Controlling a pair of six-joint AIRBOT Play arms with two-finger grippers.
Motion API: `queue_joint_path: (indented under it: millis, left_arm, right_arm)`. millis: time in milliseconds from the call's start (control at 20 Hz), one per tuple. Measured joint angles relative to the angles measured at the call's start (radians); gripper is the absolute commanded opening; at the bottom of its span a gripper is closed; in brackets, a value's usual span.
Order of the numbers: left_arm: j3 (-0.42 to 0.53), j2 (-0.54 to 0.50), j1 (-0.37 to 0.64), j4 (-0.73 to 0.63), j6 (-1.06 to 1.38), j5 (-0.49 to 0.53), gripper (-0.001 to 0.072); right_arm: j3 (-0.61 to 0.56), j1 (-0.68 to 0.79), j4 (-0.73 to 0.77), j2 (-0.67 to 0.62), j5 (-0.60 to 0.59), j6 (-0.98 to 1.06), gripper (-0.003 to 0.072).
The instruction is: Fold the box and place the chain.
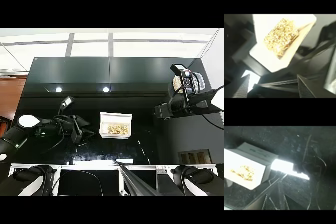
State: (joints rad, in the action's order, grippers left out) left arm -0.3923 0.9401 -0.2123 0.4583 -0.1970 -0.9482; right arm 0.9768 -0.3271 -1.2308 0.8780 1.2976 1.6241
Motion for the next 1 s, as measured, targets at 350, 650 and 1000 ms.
queue_joint_path:
  millis: [350, 650, 1000]
  left_arm:
    - [-0.05, 0.144, -0.115, 0.036, 0.43, 0.129, 0.0713]
    - [-0.169, 0.306, -0.151, 0.061, 0.494, 0.081, 0.0707]
    - [-0.204, 0.364, -0.16, 0.066, 0.504, 0.031, 0.0707]
  right_arm:
    - [0.0, 0.0, 0.0, 0.0, -0.002, 0.014, 0.0266]
    - [0.0, 0.0, 0.0, 0.0, -0.003, 0.021, 0.0266]
    - [0.0, 0.0, 0.0, 0.0, -0.003, 0.023, 0.0266]
